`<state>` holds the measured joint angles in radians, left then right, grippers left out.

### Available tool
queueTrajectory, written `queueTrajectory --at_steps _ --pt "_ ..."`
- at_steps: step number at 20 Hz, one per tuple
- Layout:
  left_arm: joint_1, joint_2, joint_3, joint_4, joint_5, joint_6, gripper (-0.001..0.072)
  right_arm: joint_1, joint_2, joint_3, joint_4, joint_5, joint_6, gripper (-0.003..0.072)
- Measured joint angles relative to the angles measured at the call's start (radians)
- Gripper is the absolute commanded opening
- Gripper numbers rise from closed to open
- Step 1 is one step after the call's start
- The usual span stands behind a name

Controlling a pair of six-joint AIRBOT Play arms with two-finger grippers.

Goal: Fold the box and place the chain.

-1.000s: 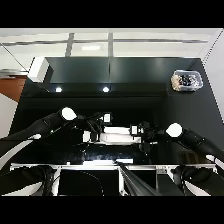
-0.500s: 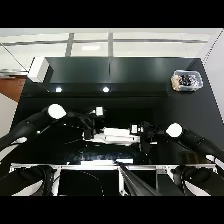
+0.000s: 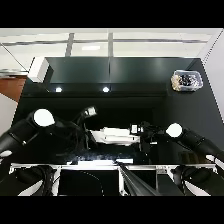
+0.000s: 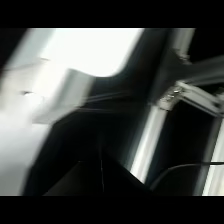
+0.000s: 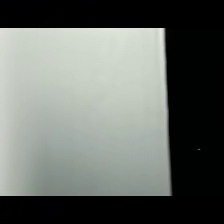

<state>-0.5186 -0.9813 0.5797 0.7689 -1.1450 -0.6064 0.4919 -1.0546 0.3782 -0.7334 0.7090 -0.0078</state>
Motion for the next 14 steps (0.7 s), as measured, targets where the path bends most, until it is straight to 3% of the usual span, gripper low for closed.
queueTrajectory --at_steps 5,11,14 --pt "-0.113 0.007 -0.05 -0.105 0.195 -0.041 0.0028 0.0 0.0 0.0 0.0 0.0 0.0 0.053" --pt "-0.124 -0.001 -0.06 -0.175 0.447 -0.052 0.0029 0.0 0.0 0.0 -0.001 0.0 0.001 0.053" --pt "-0.111 -0.02 -0.061 -0.191 0.512 -0.053 0.0029 0.0 0.0 0.0 -0.002 0.0 0.001 0.053"
